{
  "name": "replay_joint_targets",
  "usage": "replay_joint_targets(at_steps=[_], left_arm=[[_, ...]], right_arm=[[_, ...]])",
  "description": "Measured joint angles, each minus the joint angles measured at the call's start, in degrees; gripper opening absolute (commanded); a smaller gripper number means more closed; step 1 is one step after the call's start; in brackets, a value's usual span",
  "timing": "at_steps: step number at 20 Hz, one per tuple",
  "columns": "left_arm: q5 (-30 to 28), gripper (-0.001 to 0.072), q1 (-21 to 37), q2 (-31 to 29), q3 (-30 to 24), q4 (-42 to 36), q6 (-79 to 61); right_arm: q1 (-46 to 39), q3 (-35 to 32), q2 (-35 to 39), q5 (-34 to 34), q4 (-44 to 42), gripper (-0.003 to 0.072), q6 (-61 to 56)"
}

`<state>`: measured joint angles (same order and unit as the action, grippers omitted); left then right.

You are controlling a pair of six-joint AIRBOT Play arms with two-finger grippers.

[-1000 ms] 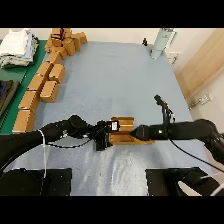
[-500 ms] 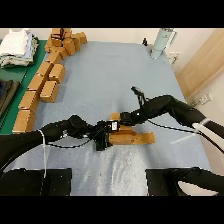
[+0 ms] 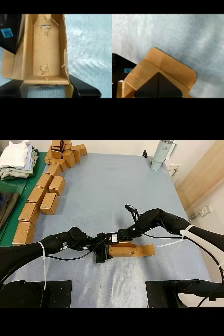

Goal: Fold the box.

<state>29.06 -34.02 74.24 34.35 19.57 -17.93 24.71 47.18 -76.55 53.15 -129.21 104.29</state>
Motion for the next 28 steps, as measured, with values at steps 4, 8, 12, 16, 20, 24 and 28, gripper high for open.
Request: replay_joint_targets(at_steps=[4, 8, 12, 16, 20, 24, 28], left_arm=[[0.0, 0.0522, 0.0, 0.0, 0.0, 0.0, 0.0], [0.0, 0.0522, 0.0, 0.0, 0.0, 0.0, 0.0], [0.0, 0.0522, 0.0, 0.0, 0.0, 0.0, 0.0], [0.0, 0.0522, 0.0, 0.0, 0.0, 0.0, 0.0], [0.0, 0.0522, 0.0, 0.0, 0.0, 0.0, 0.0], [0.0, 0.0522, 0.0, 0.0, 0.0, 0.0, 0.0], [0.0, 0.0522, 0.0, 0.0, 0.0, 0.0, 0.0]], right_arm=[[0.0, 0.7, 3.4, 0.1, 0.0, 0.0005, 3.5], [0.0, 0.2, 11.7, 1.4, 1.0, 0.0005, 5.7], [0.0, -5.1, 23.1, 5.3, 2.1, 0.0005, 6.7], [0.1, -14.1, 34.7, 9.6, 4.8, 0.0510, 12.0], [0.1, -20.4, 39.1, 8.0, 14.5, 0.0527, 23.8], [0.1, -22.9, 37.0, -0.1, 21.4, 0.0526, 38.2], [0.1, -23.5, 32.6, -6.4, 19.7, 0.0489, 49.0]])
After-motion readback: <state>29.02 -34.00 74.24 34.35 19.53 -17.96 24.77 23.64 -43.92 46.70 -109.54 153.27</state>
